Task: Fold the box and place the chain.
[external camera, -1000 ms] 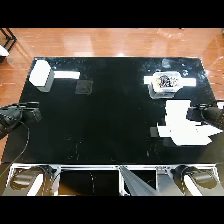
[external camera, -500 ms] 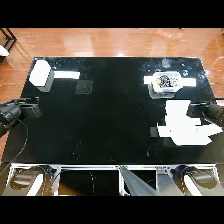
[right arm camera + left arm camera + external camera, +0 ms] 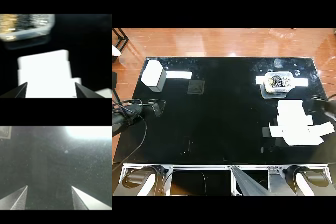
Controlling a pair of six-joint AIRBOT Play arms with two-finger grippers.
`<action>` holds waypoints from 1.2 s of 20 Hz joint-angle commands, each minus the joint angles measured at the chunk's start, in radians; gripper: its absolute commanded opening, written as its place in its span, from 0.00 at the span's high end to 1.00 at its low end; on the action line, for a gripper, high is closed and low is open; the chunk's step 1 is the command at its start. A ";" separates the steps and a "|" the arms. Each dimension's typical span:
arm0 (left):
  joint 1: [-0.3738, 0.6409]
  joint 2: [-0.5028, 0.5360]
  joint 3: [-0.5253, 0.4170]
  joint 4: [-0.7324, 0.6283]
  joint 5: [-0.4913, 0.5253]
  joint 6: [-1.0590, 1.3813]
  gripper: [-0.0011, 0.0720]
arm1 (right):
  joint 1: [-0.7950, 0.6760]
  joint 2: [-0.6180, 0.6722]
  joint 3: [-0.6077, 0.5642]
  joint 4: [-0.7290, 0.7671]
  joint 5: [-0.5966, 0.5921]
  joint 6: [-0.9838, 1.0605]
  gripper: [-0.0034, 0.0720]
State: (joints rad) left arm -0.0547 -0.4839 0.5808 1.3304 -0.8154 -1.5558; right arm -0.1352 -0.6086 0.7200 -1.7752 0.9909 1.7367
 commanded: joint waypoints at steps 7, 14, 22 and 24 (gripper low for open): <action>-0.001 -0.042 0.000 -0.007 -0.001 0.006 0.11 | -0.861 -0.443 0.082 0.494 -0.014 -0.349 0.03; 0.000 -0.093 0.000 -0.003 0.002 0.006 0.11 | -0.999 -0.872 0.376 0.682 0.513 -0.703 0.03; -0.001 -0.137 0.000 -0.012 0.003 0.003 0.11 | -0.913 -1.163 0.496 0.737 0.682 -0.729 0.20; -0.001 -0.137 0.000 -0.012 0.003 0.002 0.11 | -0.903 -1.178 0.496 0.716 0.680 -0.729 0.20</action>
